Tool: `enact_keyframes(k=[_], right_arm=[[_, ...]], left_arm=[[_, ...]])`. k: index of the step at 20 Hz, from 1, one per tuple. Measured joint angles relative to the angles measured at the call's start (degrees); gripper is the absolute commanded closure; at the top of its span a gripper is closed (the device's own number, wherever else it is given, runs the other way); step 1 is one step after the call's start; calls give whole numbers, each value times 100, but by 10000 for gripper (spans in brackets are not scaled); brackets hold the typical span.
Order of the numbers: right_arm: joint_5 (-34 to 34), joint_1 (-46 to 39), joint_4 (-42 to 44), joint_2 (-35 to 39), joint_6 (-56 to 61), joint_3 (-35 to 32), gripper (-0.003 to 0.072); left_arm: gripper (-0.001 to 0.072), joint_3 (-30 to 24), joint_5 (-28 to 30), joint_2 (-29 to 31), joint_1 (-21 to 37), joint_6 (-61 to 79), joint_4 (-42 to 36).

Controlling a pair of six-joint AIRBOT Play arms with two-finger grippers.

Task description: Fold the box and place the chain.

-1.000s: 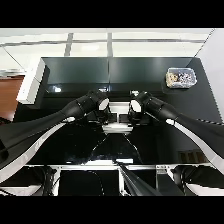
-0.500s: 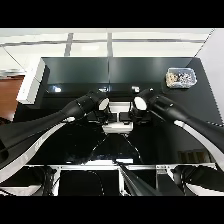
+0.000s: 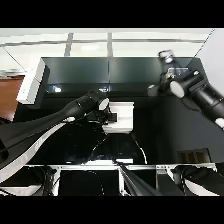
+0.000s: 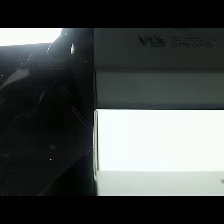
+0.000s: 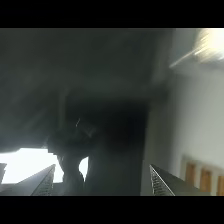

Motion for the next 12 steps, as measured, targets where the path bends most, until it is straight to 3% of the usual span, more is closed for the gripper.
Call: enact_keyframes(k=[3,5,10,12], right_arm=[[-750,-1196,166,-684,-98,431,-34],[-782,-1956,509,-1469,-153,1252,-34],[785,-3161,1493,-3724,-188,4118,-31],[1237,-3359,1683,-4301,-201,4811,-23]], left_arm=[[684,0,2,0,0,0,9],[684,0,2,0,0,0,11],[684,0,-28,0,0,-2,20],[684,0,-39,0,0,-2,20]])
